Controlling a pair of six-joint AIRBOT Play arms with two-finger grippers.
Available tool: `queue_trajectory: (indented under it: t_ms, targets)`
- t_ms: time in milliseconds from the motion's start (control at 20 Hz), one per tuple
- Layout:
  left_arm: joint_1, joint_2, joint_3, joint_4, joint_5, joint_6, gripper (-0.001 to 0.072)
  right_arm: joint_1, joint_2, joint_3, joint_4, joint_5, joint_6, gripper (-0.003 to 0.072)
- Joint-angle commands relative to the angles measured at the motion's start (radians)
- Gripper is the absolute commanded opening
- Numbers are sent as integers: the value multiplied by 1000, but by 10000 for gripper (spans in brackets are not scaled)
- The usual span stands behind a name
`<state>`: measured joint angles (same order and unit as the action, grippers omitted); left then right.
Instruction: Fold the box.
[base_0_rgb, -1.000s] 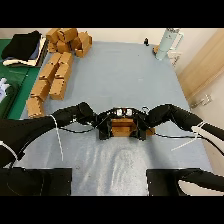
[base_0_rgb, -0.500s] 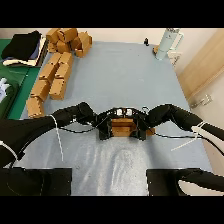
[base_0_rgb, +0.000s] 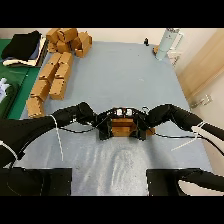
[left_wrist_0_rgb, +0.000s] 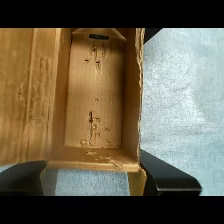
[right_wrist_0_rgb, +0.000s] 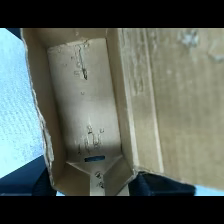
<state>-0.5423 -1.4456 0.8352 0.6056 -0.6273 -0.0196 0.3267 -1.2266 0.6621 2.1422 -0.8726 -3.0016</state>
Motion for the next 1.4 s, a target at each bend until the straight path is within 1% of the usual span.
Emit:
queue_trajectory:
  t_ms: [0, 350, 400, 450, 550, 800, 1100, 1350]
  targets:
    - [0, 0, 1, 0, -1, 0, 468, -1, 0, 0, 0, 0, 0, 527]
    - [0, 0, 1, 0, -1, 0, 468, -1, 0, 0, 5, -4, 0, 526]
    - [0, 0, 1, 0, -1, 0, 468, -1, 0, 1, 18, -4, 0, 570]
    - [0, 0, 1, 0, -1, 0, 468, 0, 2, 3, 27, -4, 0, 715]
    - [0, 0, 1, 0, -1, 0, 468, 0, 11, 3, 30, -19, 14, 714]
    - [0, 0, 1, 0, -1, 0, 467, -3, 50, 3, -24, -14, 31, 714]
    - [0, 0, 1, 0, -1, 0, 468, -3, 116, 3, -164, -34, 219, 714]
    - [0, 0, 1, 0, -1, 0, 468, -3, 230, 2, -212, -163, 273, 707]
